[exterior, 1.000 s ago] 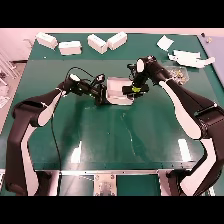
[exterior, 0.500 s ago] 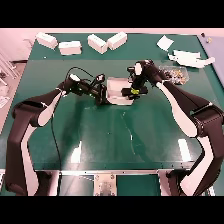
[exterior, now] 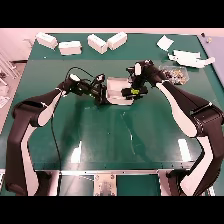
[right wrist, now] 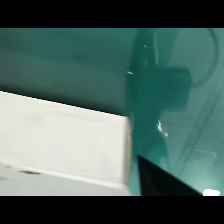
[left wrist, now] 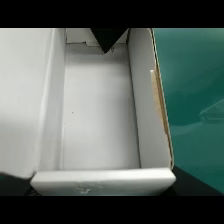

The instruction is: Fold the box and place the chain.

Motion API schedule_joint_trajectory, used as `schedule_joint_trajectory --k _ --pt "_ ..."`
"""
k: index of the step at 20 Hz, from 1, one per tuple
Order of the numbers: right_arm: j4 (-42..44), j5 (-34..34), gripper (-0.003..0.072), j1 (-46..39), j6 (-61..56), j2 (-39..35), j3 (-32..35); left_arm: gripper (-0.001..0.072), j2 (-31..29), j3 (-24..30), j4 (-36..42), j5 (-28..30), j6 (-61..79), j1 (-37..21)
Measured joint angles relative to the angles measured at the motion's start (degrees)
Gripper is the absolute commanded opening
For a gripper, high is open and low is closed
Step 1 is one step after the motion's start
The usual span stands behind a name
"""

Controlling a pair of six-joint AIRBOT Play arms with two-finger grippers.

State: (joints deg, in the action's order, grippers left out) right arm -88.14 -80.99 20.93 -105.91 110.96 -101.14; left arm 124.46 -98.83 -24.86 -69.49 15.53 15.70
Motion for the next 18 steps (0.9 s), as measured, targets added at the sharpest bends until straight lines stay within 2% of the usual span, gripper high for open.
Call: schedule_joint_trajectory --k 9,15,18 --pt "-1.5 -1.4 0.0470 0.0 0.1 -3.2 -2.4 0.0524 0.0 0.0 0.0 0.0 -0.2 0.0" --pt "-2.3 -0.7 0.0468 0.0 2.8 -8.9 -3.0 0.0524 0.0 0.0 0.0 0.0 -0.1 0.0" --pt "-6.8 0.3 0.0443 -0.4 3.8 -12.8 -3.0 0.0524 0.0 0.0 0.0 0.0 -0.1 0.0"
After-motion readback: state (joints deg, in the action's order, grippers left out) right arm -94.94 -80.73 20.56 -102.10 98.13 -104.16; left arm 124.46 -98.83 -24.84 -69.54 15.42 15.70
